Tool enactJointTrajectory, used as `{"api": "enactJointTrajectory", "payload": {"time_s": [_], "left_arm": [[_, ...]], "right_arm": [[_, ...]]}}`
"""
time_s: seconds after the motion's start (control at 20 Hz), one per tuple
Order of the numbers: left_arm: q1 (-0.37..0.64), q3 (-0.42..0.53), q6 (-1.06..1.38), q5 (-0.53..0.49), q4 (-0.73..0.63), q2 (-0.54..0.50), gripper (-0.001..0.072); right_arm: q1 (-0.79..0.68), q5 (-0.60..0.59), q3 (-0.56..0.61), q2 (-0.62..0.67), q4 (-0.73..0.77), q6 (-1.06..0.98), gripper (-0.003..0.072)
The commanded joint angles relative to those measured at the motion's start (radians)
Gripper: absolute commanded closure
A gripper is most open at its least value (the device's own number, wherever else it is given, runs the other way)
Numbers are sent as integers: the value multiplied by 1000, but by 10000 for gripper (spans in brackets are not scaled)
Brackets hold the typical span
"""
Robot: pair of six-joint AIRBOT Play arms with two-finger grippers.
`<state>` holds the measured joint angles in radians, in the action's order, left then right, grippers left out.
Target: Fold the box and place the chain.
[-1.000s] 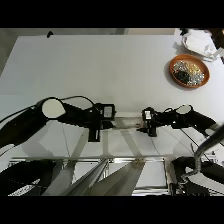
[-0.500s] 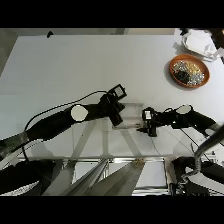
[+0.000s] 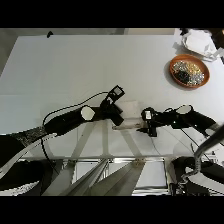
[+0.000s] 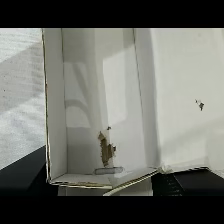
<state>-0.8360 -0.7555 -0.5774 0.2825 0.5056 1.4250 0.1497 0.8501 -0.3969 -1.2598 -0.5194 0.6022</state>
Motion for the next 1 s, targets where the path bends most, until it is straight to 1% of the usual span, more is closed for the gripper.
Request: {"api": "enactJointTrajectory", "payload": {"time_s": [0.0, 0.15, 0.25, 0.3, 0.35, 0.45, 0.5, 0.55, 0.6, 0.65, 0.7, 0.75, 0.85, 0.95], "left_arm": [[-1, 0, -7, 9, 0, -13, 701], [3, 0, -7, -27, 11, -75, 700], [15, 0, -7, -31, 56, -131, 691], [27, 0, -7, -18, 88, -162, 655], [46, 0, -7, 19, 132, -196, 609], [95, 0, -7, 130, 222, -264, 608], [123, 0, -7, 204, 267, -295, 609], [155, 0, -7, 300, 305, -326, 637], [185, 0, -7, 402, 323, -351, 710], [216, 0, -6, 512, 326, -373, 706], [237, 0, -4, 600, 325, -386, 707], [244, 7, 4, 640, 324, -389, 708], [233, 52, 63, 619, 294, -387, 708], [216, 117, 89, 547, 295, -385, 707]], "right_arm": [[1, 0, 0, 1, 1, 0, 232], [0, 0, 0, 1, 1, 0, 232], [0, 0, 0, 1, 1, 0, 232], [1, 0, 0, 1, 1, 0, 232], [1, 0, 0, 1, 1, 0, 232], [1, 0, 0, 1, 1, 0, 232], [1, 0, 0, 1, 1, 0, 232], [1, 0, 0, 1, 1, 0, 232], [0, 0, 0, 1, 1, 0, 232], [1, 0, 0, 1, 1, 0, 232], [1, 0, 0, 1, 1, 0, 232], [0, 0, 0, 1, 1, 0, 232], [1, 0, 0, 1, 1, 0, 232], [1, -1, 0, 1, 1, 0, 232]]}}
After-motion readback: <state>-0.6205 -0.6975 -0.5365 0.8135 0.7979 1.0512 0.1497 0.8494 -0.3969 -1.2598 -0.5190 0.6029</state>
